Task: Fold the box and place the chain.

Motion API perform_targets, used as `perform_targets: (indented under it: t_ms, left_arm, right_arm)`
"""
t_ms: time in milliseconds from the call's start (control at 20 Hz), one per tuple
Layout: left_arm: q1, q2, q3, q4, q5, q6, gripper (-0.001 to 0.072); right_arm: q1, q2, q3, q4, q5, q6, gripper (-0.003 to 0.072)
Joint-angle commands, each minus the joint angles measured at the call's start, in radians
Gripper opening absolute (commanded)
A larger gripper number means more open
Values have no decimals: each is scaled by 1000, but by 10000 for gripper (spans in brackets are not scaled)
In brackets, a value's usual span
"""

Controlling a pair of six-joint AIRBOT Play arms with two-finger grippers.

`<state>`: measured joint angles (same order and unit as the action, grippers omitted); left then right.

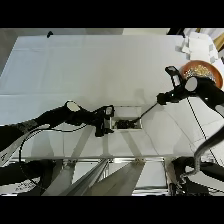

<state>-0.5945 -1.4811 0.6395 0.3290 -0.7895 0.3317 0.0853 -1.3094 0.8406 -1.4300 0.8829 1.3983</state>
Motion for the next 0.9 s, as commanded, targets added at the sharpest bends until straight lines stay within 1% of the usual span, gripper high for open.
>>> perform_targets:
  t_ms: [0, 100, 200, 250, 300, 450, 500, 600, 700, 800, 850]
  left_arm:
    - [0, 1, 0, 0, 0, 0, 390]
    - [0, 1, 0, 0, 0, 0, 390]
    - [0, 1, 0, 0, 0, 0, 390]
    - [0, 1, 0, 0, 0, 0, 390]
    - [0, 1, 0, 0, 0, 0, 390]
    - [1, 1, 0, 0, 0, 0, 390]
    - [0, 1, 0, 0, 0, 0, 390]
    - [1, 1, 0, 0, 0, 0, 390]
    - [0, 1, 0, 0, 0, 0, 390]
    - [0, 1, 0, 0, 0, 0, 390]
    - [1, 1, 0, 0, 0, 0, 390]
  right_arm:
    - [35, -62, 1, -89, -71, 64, 444]
    - [55, -82, 1, -92, -72, 64, 397]
    - [65, -83, 1, -93, -82, 66, 393]
    - [65, -83, 1, -93, -83, 68, 367]
    - [65, -83, 1, -94, -82, 68, 314]
    - [65, -83, 0, -98, -70, 68, 290]
    - [65, -83, 0, -105, -63, 68, 271]
    - [65, -83, 0, -116, -48, 68, 190]
    - [65, -83, 0, -116, -35, 68, 157]
    - [65, -83, 0, -116, -34, 68, 21]
    - [65, -80, 0, -116, -33, 68, 20]
